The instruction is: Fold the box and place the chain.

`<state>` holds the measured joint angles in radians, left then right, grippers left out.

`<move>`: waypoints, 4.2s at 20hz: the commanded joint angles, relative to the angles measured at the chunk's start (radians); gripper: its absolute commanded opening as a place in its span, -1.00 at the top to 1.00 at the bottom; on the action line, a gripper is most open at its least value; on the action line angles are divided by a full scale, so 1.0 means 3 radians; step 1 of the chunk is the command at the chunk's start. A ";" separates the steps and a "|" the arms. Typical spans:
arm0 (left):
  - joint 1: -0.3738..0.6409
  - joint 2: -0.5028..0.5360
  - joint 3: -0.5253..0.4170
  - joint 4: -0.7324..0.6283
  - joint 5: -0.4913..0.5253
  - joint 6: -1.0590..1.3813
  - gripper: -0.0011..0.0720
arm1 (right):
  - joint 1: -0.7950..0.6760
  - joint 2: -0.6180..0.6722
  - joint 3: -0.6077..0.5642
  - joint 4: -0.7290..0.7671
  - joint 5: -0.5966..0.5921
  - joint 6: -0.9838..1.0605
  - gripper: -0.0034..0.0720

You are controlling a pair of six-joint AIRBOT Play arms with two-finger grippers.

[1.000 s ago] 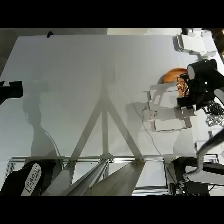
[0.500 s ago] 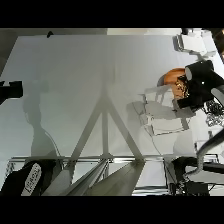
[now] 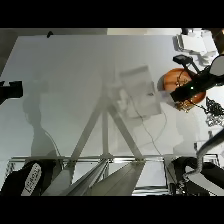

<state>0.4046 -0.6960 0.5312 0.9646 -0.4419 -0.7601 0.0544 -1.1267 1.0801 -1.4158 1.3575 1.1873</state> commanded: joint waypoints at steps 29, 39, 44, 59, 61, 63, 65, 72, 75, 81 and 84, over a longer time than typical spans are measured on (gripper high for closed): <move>0.0001 -0.0006 0.0050 -0.0549 -0.0779 -0.0278 -0.92 | 0.0465 -0.0248 -0.1818 0.2656 -0.1972 -0.2764 0.89; -0.0586 -0.0670 0.0938 -0.0472 -0.2129 -0.0172 -0.65 | 0.0465 -0.0247 -0.1818 0.2677 -0.1958 -0.2766 0.89; -0.0752 -0.0726 0.0937 -0.0477 -0.1912 -0.0619 0.54 | 0.0465 -0.0247 -0.1818 0.2677 -0.1958 -0.2766 0.88; -0.1821 -0.2211 0.1779 -0.0282 -0.2431 0.0153 -0.42 | 0.0465 -0.0247 -0.1818 0.2675 -0.1960 -0.2766 0.88; -0.1909 -0.2227 0.1918 -0.0230 -0.2417 0.0212 -0.41 | 0.0465 -0.0248 -0.1818 0.2675 -0.1960 -0.2766 0.88; -0.1895 -0.2233 0.1956 -0.0252 -0.2430 0.0275 -0.41 | 0.0465 -0.0247 -0.1818 0.2675 -0.1960 -0.2766 0.88; -0.1794 -0.2341 0.2022 -0.0359 -0.2604 0.0326 -0.41 | 0.0465 -0.0247 -0.1818 0.2677 -0.1960 -0.2766 0.88; -0.1715 -0.2917 0.2330 -0.0738 -0.3213 0.1172 -0.43 | 0.0465 -0.0247 -0.1818 0.2677 -0.1960 -0.2766 0.88; -0.1774 -0.3040 0.2328 -0.0946 -0.3217 0.1194 -0.43 | 0.0465 -0.0247 -0.1818 0.2675 -0.1960 -0.2766 0.88; -0.1979 -0.3260 0.2328 -0.0909 -0.3019 0.1489 -0.40 | 0.0465 -0.0247 -0.1818 0.2675 -0.1960 -0.2766 0.88; -0.1985 -0.3368 0.2328 -0.0903 -0.2921 0.1499 -0.40 | 0.0465 -0.0248 -0.1818 0.2675 -0.1960 -0.2766 0.88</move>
<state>-0.1814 -1.6760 1.2285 0.6960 -1.3506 -0.3363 0.1928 -1.2003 0.5350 -0.6132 0.7696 0.3573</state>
